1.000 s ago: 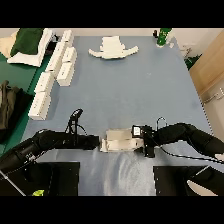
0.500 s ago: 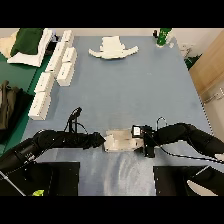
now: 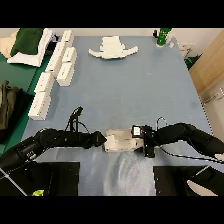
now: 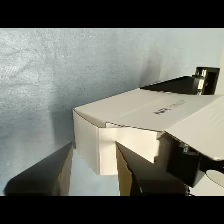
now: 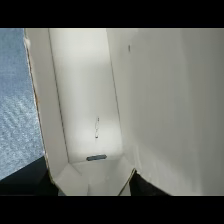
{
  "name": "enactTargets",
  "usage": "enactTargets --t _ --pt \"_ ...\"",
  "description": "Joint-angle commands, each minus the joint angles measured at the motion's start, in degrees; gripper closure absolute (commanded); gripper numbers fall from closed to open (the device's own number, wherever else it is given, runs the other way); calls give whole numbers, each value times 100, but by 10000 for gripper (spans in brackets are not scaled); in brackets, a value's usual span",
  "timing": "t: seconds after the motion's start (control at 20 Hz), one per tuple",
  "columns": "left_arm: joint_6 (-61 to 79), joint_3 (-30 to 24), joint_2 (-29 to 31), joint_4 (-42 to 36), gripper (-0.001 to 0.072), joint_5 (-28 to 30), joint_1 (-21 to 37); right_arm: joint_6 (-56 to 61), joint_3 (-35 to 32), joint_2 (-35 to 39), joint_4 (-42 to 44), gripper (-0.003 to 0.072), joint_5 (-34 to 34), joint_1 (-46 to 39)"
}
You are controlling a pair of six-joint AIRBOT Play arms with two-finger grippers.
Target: Fold the box.
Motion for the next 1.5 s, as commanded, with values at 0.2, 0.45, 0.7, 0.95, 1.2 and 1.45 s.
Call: enactTargets --t 0.2,0.45,0.7,0.95,1.2,1.45 --pt "-2743 973 -966 2459 311 -210 -1099 2 0 4 2 248 0 2" --pt "-4507 1991 -1770 3956 311 -1263 -1902 0 0 4 0 248 0 2" --pt "-5112 2861 -2575 4218 311 -1976 -2376 2 0 4 2 248 0 2" --pt "-5412 3064 -2881 4223 360 -2192 -2474 0 0 4 2 248 0 2" --pt "-5560 3130 -3095 4240 362 -2511 -2479 0 0 4 2 248 0 2" --pt "-5558 3512 -3554 4398 367 -2822 -2479 2 0 4 2 248 0 2"
